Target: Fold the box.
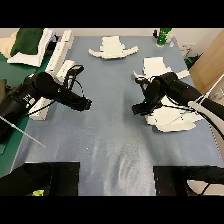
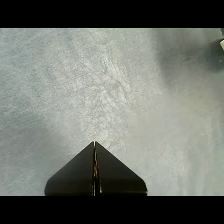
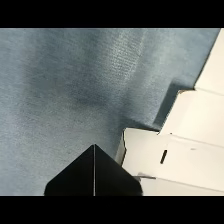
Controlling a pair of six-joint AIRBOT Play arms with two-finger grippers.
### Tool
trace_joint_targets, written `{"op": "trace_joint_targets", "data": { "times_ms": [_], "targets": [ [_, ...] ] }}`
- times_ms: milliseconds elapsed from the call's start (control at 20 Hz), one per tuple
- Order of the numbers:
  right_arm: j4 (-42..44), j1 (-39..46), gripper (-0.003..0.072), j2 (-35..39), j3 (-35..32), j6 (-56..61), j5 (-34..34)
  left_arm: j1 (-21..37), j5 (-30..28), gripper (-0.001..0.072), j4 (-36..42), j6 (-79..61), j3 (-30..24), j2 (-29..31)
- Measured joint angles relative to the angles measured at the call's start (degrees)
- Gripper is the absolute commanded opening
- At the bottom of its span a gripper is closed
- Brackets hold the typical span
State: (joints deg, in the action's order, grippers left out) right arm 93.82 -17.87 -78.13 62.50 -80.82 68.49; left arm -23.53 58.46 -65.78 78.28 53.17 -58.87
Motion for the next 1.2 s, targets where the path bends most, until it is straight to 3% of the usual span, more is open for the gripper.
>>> {"op": "trace_joint_targets", "data": {
  "times_ms": [700,950,1000,1050,1100,1200],
  "targets": [
    [0.07,0.00,0.0007,0.00,0.00,0.02,0.00,0.00,0.04,0.0015,0.07,0.00,0.00,0.00],
    [6.88,-0.02,0.0027,0.00,0.00,5.44,-1.55,0.00,-1.11,0.0015,0.46,0.00,0.00,0.00],
    [8.52,-0.02,0.0095,0.00,0.13,7.13,-1.99,0.00,-1.40,0.0015,0.46,0.00,0.00,0.00],
    [9.73,0.04,0.0258,0.00,0.55,8.70,-2.10,0.00,-1.66,0.0015,0.50,0.00,0.00,0.00],
    [10.38,0.46,0.0357,-0.02,1.33,9.75,-1.90,-0.02,-1.90,0.0015,0.52,0.00,0.00,0.00],
    [9.18,2.91,0.0370,-0.02,4.74,11.50,1.27,-0.13,-3.08,0.0015,0.57,-0.02,0.00,0.00]
  ]
}}
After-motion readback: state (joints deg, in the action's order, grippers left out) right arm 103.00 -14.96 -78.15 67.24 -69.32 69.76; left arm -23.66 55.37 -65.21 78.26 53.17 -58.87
